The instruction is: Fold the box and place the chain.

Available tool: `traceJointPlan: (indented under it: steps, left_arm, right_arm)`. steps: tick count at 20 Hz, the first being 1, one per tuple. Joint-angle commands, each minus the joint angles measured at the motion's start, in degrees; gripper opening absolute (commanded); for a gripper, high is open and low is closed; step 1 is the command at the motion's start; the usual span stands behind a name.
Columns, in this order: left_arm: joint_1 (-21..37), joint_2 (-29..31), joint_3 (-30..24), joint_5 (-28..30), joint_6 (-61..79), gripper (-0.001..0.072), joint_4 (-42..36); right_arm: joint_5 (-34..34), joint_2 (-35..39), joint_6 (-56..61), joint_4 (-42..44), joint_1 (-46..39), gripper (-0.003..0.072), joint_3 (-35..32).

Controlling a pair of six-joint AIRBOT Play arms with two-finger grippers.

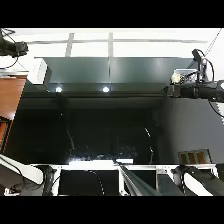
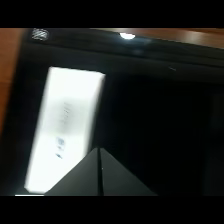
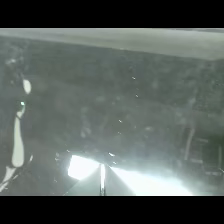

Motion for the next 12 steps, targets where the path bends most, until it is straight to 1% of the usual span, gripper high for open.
traceJointPlan:
  steps: [1, 2, 3, 4, 6, 8, 9, 10, 11, 12]
  left_arm:
    - [-5.31, 11.74, -8.79, -8.66, -0.13, 0.0024, -4.26]
    - [-8.33, 17.03, -15.28, -5.70, 0.17, 0.0024, -4.26]
    - [-11.41, 22.84, -22.95, -0.96, 0.48, 0.0024, -4.28]
    - [-14.62, 29.14, -31.87, 5.09, 1.07, 0.0024, -4.28]
    - [-21.09, 42.53, -53.31, 20.48, 1.86, 0.0025, -4.04]
    - [-24.90, 52.57, -71.97, 34.18, 2.03, 0.0026, -1.68]
    - [-25.53, 56.26, -78.88, 38.93, 2.05, 0.0026, -1.70]
    - [-25.53, 59.25, -84.04, 41.94, 2.01, 0.0026, -1.92]
    - [-25.38, 61.64, -87.67, 43.43, 2.01, 0.0027, -1.90]
    - [-25.29, 63.08, -89.48, 43.54, 2.03, 0.0027, -1.73]
  right_arm:
    - [6.21, 0.20, -0.15, -2.82, -1.16, 0.0014, 0.13]
    - [7.23, 0.79, -0.20, -3.89, -1.22, 0.0013, -0.42]
    - [5.20, 2.16, -0.52, -4.57, -1.11, 0.0013, -2.01]
    - [0.68, 4.07, -1.70, -4.31, -0.90, 0.0013, -4.55]
    - [-12.72, 8.09, -5.81, -4.33, -0.02, 0.0013, -11.67]
    - [-25.14, 8.72, -7.39, -4.63, 0.04, 0.0014, -18.08]
    - [-28.89, 8.59, -7.56, -6.05, 0.04, 0.0014, -19.87]
    - [-30.69, 8.55, -7.54, -7.93, 0.04, 0.0015, -20.72]
    - [-30.62, 8.57, -7.56, -9.33, 0.04, 0.0015, -20.76]
    - [-30.67, 8.57, -7.54, -9.27, 0.04, 0.0014, -20.76]
